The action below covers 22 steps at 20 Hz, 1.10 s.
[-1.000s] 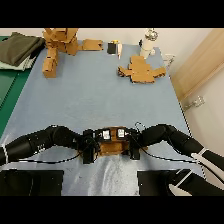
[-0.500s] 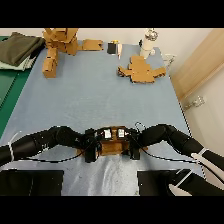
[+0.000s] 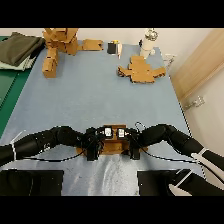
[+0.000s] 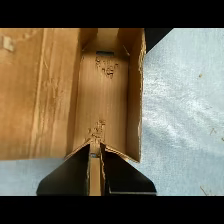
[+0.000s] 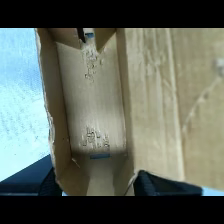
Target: Fold the box.
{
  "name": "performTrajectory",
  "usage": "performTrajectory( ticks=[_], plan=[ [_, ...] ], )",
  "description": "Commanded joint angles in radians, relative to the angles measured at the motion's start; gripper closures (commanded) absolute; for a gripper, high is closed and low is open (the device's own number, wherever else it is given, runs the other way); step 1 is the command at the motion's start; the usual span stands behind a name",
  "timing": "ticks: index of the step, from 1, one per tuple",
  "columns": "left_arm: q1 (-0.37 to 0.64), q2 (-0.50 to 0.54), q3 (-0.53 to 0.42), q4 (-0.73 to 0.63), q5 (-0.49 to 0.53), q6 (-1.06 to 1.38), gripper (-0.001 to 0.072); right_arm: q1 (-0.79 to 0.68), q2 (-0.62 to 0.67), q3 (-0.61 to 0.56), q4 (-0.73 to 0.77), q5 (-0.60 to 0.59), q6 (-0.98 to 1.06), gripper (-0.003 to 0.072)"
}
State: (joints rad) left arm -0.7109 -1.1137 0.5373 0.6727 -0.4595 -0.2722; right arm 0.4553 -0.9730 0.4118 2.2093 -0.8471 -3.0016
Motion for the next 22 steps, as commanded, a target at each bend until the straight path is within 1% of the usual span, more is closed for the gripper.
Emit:
performTrajectory(
  ticks=[1,2,3,11,12,13,14,16,18,20,22],
  plan=[
    [0.000,-0.001,0.000,-0.005,-0.003,0.003,0.0505,0.000,0.000,0.000,0.000,0.000,0.000,0.0128],
    [0.000,-0.001,0.000,-0.005,-0.006,0.003,0.0352,0.000,0.000,0.000,0.000,0.000,0.000,0.0128],
    [0.000,-0.001,0.000,-0.005,-0.007,0.003,0.0281,0.000,0.000,0.000,0.000,0.000,0.000,0.0128],
    [0.000,-0.003,0.000,-0.005,-0.020,0.003,0.0282,0.000,0.000,0.000,0.000,0.000,0.000,0.0128],
    [0.000,-0.003,0.000,-0.004,-0.020,0.002,0.0314,0.000,0.000,0.000,0.000,0.000,0.000,0.0128],
    [0.002,-0.003,0.000,0.005,-0.020,0.002,0.0516,0.000,0.000,0.000,0.000,0.000,0.000,0.0128],
    [0.002,-0.002,0.000,0.033,-0.021,-0.002,0.0699,0.000,0.000,0.000,0.000,0.000,0.000,0.0128],
    [0.002,0.000,0.000,0.110,-0.025,-0.076,0.0700,0.000,0.000,0.000,0.000,0.000,0.000,0.0128],
    [0.002,0.024,0.000,0.257,-0.049,-0.209,0.0700,0.000,0.000,0.000,0.000,0.000,0.000,0.0128],
    [0.002,0.089,0.000,0.417,-0.056,-0.386,0.0700,0.000,0.000,0.000,0.000,0.000,0.000,0.0128],
    [0.003,0.190,0.000,0.542,-0.079,-0.543,0.0700,0.000,0.000,0.000,0.000,0.000,0.000,0.0128]
  ],
)
